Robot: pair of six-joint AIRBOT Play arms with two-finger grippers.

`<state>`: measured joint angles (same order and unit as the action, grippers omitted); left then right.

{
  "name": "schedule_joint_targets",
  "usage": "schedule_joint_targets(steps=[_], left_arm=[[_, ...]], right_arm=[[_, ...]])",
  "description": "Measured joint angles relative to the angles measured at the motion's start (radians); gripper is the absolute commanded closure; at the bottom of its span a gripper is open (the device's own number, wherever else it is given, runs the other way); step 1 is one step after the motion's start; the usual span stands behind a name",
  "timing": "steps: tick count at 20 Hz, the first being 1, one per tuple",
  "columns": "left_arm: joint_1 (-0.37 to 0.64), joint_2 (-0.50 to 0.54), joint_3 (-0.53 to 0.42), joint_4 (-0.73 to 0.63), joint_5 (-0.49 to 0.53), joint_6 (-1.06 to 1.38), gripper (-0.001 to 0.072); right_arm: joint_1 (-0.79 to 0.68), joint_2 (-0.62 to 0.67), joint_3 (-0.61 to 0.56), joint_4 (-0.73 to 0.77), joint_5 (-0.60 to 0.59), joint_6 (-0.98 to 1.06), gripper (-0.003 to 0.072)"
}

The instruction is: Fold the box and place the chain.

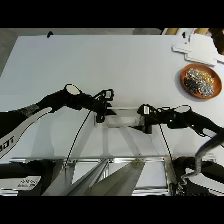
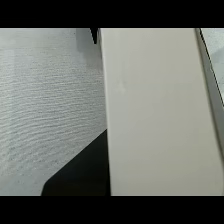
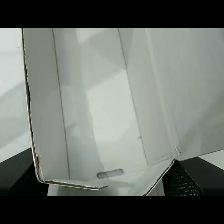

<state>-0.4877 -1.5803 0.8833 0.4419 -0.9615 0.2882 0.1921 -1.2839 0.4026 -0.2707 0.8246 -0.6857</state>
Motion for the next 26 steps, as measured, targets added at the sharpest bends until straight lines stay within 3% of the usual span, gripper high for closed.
schedule_joint_targets(steps=[8,10,13,17,19,26], left_arm=[[0.000,0.000,0.000,0.000,0.000,0.000,0.0699],[0.000,0.000,0.000,0.000,-0.001,0.000,0.0699],[0.000,0.000,0.000,0.002,-0.004,0.001,0.0699],[0.000,0.000,0.000,0.001,-0.003,0.001,0.0699],[0.000,0.000,0.000,0.000,-0.002,0.001,0.0699],[0.000,0.000,0.000,0.000,-0.001,0.000,0.0699]], right_arm=[[0.011,-0.004,0.001,0.007,-0.011,0.001,0.0061],[0.011,-0.006,0.002,0.008,-0.016,0.002,0.0235],[0.011,-0.009,0.002,0.008,-0.019,0.000,0.0313],[0.011,-0.011,0.002,0.008,-0.021,0.000,0.0307],[0.012,-0.011,0.002,0.008,-0.022,0.000,0.0267],[0.012,-0.011,0.002,0.006,-0.024,0.000,0.0274]])
